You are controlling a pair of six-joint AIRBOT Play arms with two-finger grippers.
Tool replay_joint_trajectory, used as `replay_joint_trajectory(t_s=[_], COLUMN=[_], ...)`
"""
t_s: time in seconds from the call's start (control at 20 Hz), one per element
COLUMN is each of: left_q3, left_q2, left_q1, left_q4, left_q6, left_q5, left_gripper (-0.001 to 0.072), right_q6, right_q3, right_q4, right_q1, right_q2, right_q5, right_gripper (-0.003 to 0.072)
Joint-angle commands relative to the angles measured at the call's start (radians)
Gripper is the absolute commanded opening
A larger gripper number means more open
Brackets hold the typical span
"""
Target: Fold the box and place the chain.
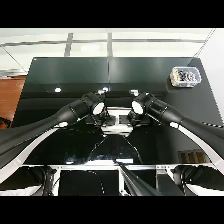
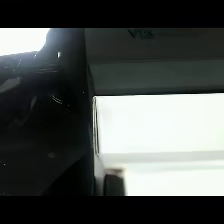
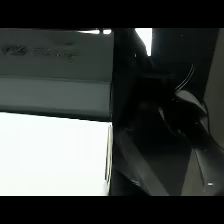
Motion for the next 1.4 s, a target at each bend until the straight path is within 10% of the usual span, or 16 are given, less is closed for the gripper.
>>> replay_joint_trajectory(t_s=[0.0,0.75,0.85,1.15,1.35], left_q3=[0.001,0.001,0.001,0.001,0.001], left_q2=[0.0,0.0,0.0,0.0,0.0], left_q1=[0.0,0.0,0.0,0.0,0.0], left_q4=[-0.005,-0.005,-0.005,-0.004,-0.005], left_q6=[-0.002,-0.002,-0.002,-0.002,-0.002], left_q5=[0.002,0.001,-0.001,-0.002,-0.002], left_gripper=[0.0027,0.0027,0.0027,0.0027,0.0027], right_q6=[0.003,-0.042,-0.043,-0.146,-0.137], right_q3=[0.001,0.0,0.001,0.008,0.005], right_q4=[0.009,0.019,0.026,-0.071,-0.525], right_q1=[0.0,-0.005,-0.006,-0.013,-0.065], right_q2=[-0.001,-0.021,-0.008,0.24,0.467], right_q5=[-0.015,-0.033,-0.032,0.122,0.204], right_gripper=[0.0272,0.001,0.0291,0.0316,0.0314])
